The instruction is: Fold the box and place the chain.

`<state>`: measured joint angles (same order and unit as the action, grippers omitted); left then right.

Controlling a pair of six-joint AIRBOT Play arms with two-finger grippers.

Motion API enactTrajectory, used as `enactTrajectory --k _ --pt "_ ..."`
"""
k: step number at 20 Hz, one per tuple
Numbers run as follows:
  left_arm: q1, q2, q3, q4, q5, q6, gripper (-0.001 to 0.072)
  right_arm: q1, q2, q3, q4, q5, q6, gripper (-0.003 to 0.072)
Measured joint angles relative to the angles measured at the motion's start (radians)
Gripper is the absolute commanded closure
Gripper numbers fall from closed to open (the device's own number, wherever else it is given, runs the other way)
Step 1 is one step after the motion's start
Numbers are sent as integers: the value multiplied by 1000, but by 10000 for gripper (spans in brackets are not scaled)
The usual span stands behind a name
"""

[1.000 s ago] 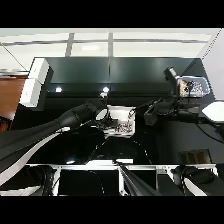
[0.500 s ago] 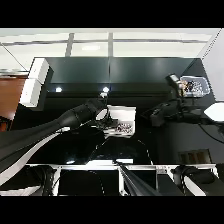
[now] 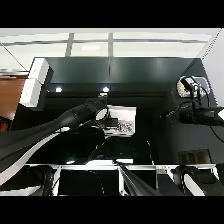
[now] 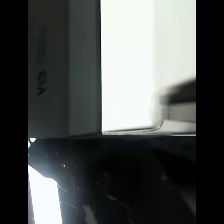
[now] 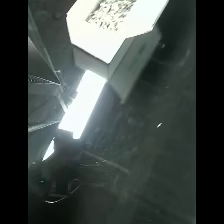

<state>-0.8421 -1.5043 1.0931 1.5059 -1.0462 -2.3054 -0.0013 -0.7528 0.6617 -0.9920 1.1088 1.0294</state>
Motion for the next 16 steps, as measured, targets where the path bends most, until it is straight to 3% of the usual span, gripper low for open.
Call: enactTrajectory --k 1,2,7,11,14,16 --pt "0 11 0 0 5 -3 163 -2 1 -3 -6 0 1 406" --pt "0 24 0 0 9 -5 127 -3 1 -6 -9 -1 2 405" --pt "-3 148 -2 45 -41 114 127 -6 2 -11 -19 -11 5 406" --pt "29 318 -51 213 -73 190 127 -6 2 -12 -22 -20 11 406" --pt "167 436 -163 262 -21 210 127 -6 2 -12 -22 -41 37 405" --pt "291 489 -256 198 72 264 127 -6 2 -12 -22 -45 46 406"
